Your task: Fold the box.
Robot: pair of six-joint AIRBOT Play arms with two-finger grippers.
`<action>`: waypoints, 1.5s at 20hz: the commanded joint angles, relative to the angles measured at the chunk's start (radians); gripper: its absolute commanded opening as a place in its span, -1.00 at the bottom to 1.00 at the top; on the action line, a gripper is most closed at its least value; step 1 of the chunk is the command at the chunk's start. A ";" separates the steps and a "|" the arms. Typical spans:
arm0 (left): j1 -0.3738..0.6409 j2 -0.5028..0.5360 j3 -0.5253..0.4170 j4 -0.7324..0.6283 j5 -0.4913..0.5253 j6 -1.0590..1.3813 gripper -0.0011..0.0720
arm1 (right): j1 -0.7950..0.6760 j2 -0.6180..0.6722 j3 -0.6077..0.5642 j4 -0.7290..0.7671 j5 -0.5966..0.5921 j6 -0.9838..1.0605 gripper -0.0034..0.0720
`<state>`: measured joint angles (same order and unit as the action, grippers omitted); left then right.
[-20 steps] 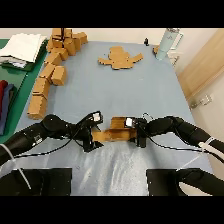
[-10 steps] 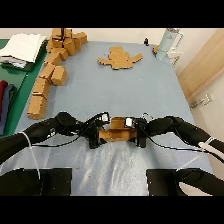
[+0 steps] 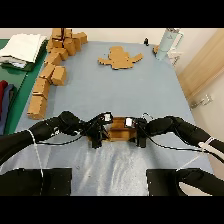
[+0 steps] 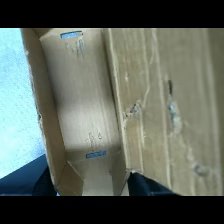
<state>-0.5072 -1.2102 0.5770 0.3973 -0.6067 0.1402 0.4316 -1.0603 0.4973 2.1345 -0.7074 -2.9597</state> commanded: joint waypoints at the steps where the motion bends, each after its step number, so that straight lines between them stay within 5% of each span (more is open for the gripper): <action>1: -0.022 -0.006 0.002 -0.040 0.021 0.061 -0.52 | 0.000 0.000 0.000 0.000 0.000 0.000 0.44; 20: -0.055 -0.021 0.002 -0.185 0.067 0.211 -0.49 | 0.000 0.000 0.000 0.001 0.000 0.000 0.44; 21: -0.054 -0.028 0.002 -0.200 0.069 0.211 -0.27 | 0.000 0.000 0.000 0.001 0.000 0.000 0.44; 22: -0.055 -0.032 0.002 -0.201 0.069 0.210 0.32 | 0.000 0.000 0.000 0.000 0.000 0.000 0.44; 23: -0.055 -0.033 0.002 -0.201 0.070 0.208 0.34 | 0.000 0.000 0.000 0.000 0.000 0.000 0.44; 29: -0.054 -0.032 0.002 -0.199 0.077 0.201 0.34 | 0.000 0.000 0.000 0.000 0.000 0.000 0.44; 30: -0.054 -0.029 0.002 -0.192 0.085 0.175 0.06 | 0.000 0.000 0.000 0.000 0.000 0.000 0.44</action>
<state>-0.5613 -1.2419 0.5777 0.2020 -0.5335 0.3428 0.4313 -1.0603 0.4969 2.1345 -0.7082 -2.9597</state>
